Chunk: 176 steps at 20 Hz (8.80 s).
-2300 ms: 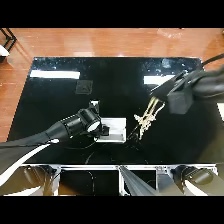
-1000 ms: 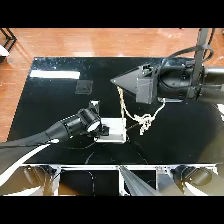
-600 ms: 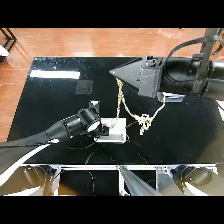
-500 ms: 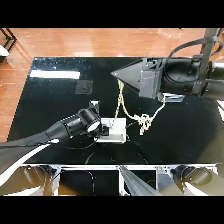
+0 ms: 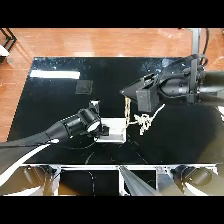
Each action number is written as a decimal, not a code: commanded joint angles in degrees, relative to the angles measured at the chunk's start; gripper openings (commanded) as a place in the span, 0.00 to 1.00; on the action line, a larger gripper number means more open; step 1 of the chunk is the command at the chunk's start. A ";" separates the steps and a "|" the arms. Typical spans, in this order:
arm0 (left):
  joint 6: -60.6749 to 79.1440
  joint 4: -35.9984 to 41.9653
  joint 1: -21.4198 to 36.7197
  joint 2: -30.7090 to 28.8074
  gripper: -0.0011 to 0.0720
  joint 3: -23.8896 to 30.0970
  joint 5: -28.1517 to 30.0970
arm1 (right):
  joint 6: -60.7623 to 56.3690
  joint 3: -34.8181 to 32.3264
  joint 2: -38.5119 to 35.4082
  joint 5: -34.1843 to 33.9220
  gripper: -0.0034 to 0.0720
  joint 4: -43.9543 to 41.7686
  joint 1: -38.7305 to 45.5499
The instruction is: Fold the box and place the chain.
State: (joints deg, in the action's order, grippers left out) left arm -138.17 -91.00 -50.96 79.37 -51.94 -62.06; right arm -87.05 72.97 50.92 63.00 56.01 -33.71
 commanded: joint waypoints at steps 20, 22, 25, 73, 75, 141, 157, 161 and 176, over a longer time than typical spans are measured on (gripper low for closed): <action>0.00 -0.02 0.04 0.00 0.05 0.02 0.28 | -3.23 -15.87 5.77 -4.81 0.66 4.09 -4.85; -0.02 -0.02 0.04 0.00 0.05 0.02 0.26 | -5.66 -15.85 5.01 -3.15 0.79 4.13 -3.26; 0.00 -0.02 0.04 0.00 0.05 0.02 0.13 | -5.75 -15.85 1.46 3.41 0.96 10.64 4.35; 0.20 0.00 0.04 0.28 0.05 0.02 0.04 | 30.21 -40.54 14.51 -26.84 0.07 20.52 9.31; 0.20 0.00 0.04 0.28 0.05 0.02 0.04 | 30.18 -40.41 14.47 -26.14 0.08 20.52 9.31; 0.20 -0.04 0.04 0.28 0.05 0.02 0.26 | 17.62 -29.77 1.97 -1.07 0.99 3.91 9.94; 0.20 -0.02 0.04 0.28 0.05 0.02 0.28 | 76.85 -45.20 9.29 -22.25 0.98 -10.21 8.22; 0.20 -0.02 0.04 0.28 0.05 0.02 0.28 | 84.19 -45.20 12.26 -22.36 0.97 -17.57 8.17; 0.20 -0.02 0.04 0.28 0.05 0.02 0.28 | 85.96 -45.20 17.05 -27.71 0.75 -20.63 4.26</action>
State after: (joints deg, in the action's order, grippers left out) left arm -137.97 -91.02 -50.94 79.64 -51.94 -61.78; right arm -1.23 27.79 67.61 35.90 35.57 -29.21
